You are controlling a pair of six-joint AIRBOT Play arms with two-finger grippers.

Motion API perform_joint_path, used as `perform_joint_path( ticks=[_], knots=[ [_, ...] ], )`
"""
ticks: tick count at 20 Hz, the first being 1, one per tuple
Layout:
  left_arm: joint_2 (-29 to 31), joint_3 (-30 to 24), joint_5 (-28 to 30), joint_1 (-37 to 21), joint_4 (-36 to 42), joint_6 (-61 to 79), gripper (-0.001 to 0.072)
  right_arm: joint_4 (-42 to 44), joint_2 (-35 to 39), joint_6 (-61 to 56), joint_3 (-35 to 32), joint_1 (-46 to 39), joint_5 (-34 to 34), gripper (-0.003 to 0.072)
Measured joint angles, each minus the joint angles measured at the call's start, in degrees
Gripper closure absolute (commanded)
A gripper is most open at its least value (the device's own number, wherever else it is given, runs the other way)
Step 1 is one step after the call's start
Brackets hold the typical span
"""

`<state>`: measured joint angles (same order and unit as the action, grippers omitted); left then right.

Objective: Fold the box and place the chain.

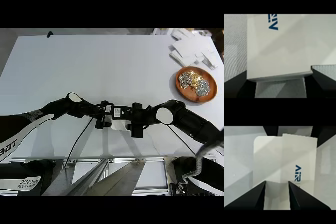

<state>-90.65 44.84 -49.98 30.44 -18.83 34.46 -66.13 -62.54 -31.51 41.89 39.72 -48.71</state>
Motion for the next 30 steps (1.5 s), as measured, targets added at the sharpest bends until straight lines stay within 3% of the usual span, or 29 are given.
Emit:
perform_joint_path(
  ticks=[10,12,21,23,30],
  knots=[
    [0.00,0.00,0.28,0.00,0.13,-0.11,0.0514,-6.05,-0.52,-5.46,-0.11,0.22,2.54,0.0396],
    [0.00,0.00,0.28,0.00,0.17,-0.11,0.0514,-7.19,-0.44,-6.40,-0.11,0.24,2.95,0.0450],
    [0.00,0.02,0.44,-0.02,-0.02,-0.09,0.0514,-8.92,1.75,-7.54,-0.13,0.24,5.42,0.0539],
    [-0.02,0.02,0.39,-0.02,-0.04,-0.09,0.0514,-9.01,1.86,-7.58,-0.13,0.24,5.99,0.0602],
    [-0.02,0.02,0.24,-0.02,-0.04,-0.04,0.0514,-8.85,1.86,-7.65,-0.11,-0.39,6.51,0.0602]
  ],
)
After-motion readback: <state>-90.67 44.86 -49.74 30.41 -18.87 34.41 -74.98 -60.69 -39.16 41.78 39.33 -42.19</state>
